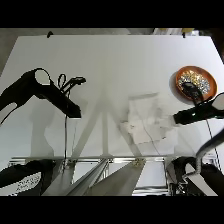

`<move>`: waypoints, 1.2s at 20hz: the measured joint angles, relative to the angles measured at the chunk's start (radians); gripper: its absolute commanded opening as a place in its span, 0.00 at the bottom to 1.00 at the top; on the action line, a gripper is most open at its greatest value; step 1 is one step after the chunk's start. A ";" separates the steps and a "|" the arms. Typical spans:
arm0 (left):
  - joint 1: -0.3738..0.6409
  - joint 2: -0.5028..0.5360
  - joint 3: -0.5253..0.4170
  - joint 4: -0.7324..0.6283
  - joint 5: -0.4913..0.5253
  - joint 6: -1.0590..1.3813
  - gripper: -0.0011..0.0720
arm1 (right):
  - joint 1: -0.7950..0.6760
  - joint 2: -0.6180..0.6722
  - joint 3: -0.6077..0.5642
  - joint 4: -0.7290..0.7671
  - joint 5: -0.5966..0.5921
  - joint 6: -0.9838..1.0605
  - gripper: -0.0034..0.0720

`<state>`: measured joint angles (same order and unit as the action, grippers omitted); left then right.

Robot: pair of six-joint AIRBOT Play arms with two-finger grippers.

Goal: Fold the box and place the chain.

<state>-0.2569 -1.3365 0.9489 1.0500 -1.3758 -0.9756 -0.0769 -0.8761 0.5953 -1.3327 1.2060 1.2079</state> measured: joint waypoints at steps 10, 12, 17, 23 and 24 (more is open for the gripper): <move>-0.127 -0.092 -0.060 -0.457 0.212 0.381 0.80 | 0.272 0.045 -0.040 0.054 -0.140 0.131 0.06; -0.178 -0.116 -0.061 -0.477 0.276 0.403 0.80 | 0.286 0.045 -0.040 0.056 -0.152 0.142 0.06; -0.245 -0.173 -0.062 -0.531 0.387 0.454 0.77 | 0.299 0.046 -0.040 0.057 -0.163 0.154 0.06; -0.260 -0.235 -0.062 -0.659 0.419 0.569 0.02 | 0.301 0.046 -0.040 0.059 -0.165 0.157 0.06; -0.260 -0.239 -0.062 -0.664 0.416 0.587 0.02 | 0.301 0.046 -0.040 0.062 -0.165 0.157 0.06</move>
<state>-0.5171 -1.5753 0.8867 0.3859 -0.9596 -0.3882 0.2245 -0.8299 0.5549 -1.2705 1.0409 1.3647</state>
